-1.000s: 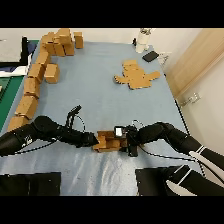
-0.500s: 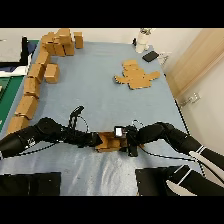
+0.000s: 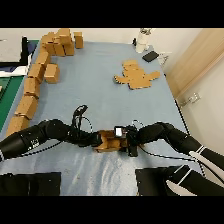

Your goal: Fold the box.

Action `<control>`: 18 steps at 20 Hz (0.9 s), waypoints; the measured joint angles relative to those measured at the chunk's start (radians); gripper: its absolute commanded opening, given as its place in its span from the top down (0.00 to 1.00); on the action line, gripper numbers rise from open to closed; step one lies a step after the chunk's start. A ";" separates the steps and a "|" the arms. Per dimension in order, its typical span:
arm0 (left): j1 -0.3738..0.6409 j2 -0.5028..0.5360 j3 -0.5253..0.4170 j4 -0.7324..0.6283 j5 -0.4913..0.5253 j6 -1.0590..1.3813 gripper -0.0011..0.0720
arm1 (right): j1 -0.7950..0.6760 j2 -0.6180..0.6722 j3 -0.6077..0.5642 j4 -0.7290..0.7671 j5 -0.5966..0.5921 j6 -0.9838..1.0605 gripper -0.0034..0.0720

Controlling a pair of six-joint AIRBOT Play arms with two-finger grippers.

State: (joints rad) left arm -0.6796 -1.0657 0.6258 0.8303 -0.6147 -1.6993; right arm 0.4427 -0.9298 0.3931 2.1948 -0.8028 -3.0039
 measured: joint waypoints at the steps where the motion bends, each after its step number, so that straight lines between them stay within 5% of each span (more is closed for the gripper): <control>1: -0.019 0.000 0.010 0.056 0.002 -0.062 0.43 | 0.000 0.000 0.000 0.000 0.000 0.000 0.28; 8: -0.162 -0.026 0.081 0.391 -0.029 -0.473 0.43 | 0.000 0.000 0.000 0.000 0.000 0.000 0.28; 18: -0.308 -0.258 0.333 0.638 -0.252 -0.760 0.44 | 0.000 0.000 0.000 -0.001 0.000 0.000 0.28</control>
State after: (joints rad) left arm -0.9874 -1.3235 0.9592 1.4685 -0.8665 -2.4588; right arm 0.4427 -0.9298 0.3931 2.1941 -0.8028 -3.0043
